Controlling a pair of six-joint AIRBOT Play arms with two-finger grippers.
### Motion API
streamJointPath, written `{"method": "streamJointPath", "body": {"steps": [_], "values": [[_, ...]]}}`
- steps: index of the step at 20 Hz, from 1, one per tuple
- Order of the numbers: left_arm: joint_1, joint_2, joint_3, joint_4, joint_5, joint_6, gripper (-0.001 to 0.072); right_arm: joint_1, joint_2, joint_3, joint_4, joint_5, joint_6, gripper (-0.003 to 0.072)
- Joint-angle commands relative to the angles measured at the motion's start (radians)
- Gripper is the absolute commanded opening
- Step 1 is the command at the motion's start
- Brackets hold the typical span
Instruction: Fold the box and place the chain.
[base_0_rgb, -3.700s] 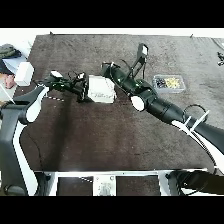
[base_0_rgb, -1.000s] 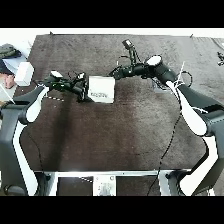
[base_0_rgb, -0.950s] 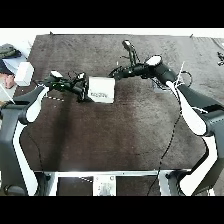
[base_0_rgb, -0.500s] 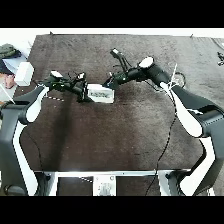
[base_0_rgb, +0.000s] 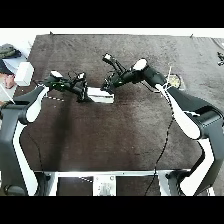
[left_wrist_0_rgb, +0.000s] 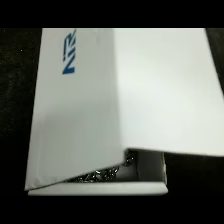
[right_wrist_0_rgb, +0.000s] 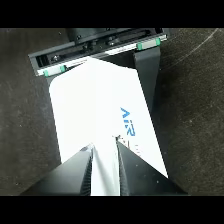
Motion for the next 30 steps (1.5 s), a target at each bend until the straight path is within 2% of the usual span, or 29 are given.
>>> {"method": "streamJointPath", "body": {"steps": [1, 3, 5, 11, 12, 13, 21, 27, 30], "values": [[0.001, 0.000, 0.001, 0.000, 0.000, 0.000, 0.0416, 0.003, 0.000, 0.001, -0.010, -0.006, -0.055, 0.0222], [0.001, 0.000, 0.001, 0.000, 0.000, 0.000, 0.0415, 0.003, 0.000, 0.001, -0.012, 0.003, -0.059, 0.0222], [0.001, 0.000, 0.001, 0.000, 0.000, 0.000, 0.0415, 0.002, 0.000, 0.001, -0.016, 0.045, -0.113, 0.0343], [0.001, 0.000, 0.001, 0.000, 0.000, 0.000, 0.0415, 0.003, 0.000, 0.001, -0.045, 0.040, -0.122, 0.0324], [0.001, 0.000, 0.001, 0.000, 0.000, 0.000, 0.0415, 0.003, 0.000, 0.001, -0.045, 0.039, -0.126, 0.0269], [0.001, 0.000, 0.001, 0.000, 0.000, 0.000, 0.0415, 0.003, 0.000, 0.001, -0.045, 0.037, -0.126, 0.0265], [0.001, 0.000, 0.001, 0.000, 0.000, 0.000, 0.0415, 0.010, -0.001, 0.000, -0.081, 0.024, -0.126, 0.0265], [0.001, 0.000, 0.001, 0.000, 0.000, 0.000, 0.0415, 0.040, 0.000, 0.001, -0.130, -0.092, -0.137, 0.0264], [0.001, 0.000, 0.001, 0.000, 0.000, 0.000, 0.0415, 0.039, 0.010, 0.001, -0.130, -0.103, -0.137, 0.0263]]}}
